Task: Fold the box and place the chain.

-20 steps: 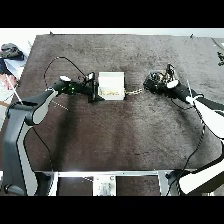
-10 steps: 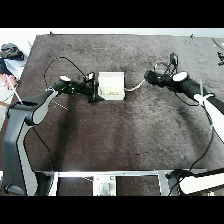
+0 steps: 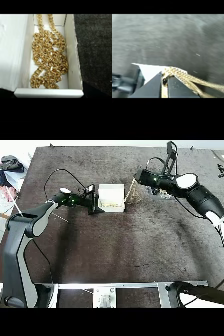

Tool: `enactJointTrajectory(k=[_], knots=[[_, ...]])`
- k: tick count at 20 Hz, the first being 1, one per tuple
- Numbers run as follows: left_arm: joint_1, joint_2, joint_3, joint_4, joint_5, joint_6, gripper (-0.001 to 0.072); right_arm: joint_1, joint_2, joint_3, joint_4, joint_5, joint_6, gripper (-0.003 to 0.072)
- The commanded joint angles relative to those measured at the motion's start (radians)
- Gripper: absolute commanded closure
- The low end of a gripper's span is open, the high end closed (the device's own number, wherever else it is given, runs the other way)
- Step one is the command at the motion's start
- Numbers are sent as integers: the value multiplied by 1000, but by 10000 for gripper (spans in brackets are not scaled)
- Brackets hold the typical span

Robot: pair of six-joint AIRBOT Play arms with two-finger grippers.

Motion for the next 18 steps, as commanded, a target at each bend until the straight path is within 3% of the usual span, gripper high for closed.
enactJointTrajectory(k=[1, 8, 16, 17, 18], knots=[[0, 0, 0, 0, 0, 0, 182, 74, 36, 3, 2, -75, -6, 674], [0, 0, 0, 0, 0, 0, 182, 204, 30, 92, -1, -160, -6, 674], [0, 0, 0, 0, 0, 0, 181, 206, -94, 90, -84, -112, -6, 674], [0, 0, 0, 0, 0, 0, 182, 206, -108, 90, -117, -102, -6, 622], [0, 0, 0, 0, 0, 0, 181, 205, -116, 89, -158, -87, -6, 328]])
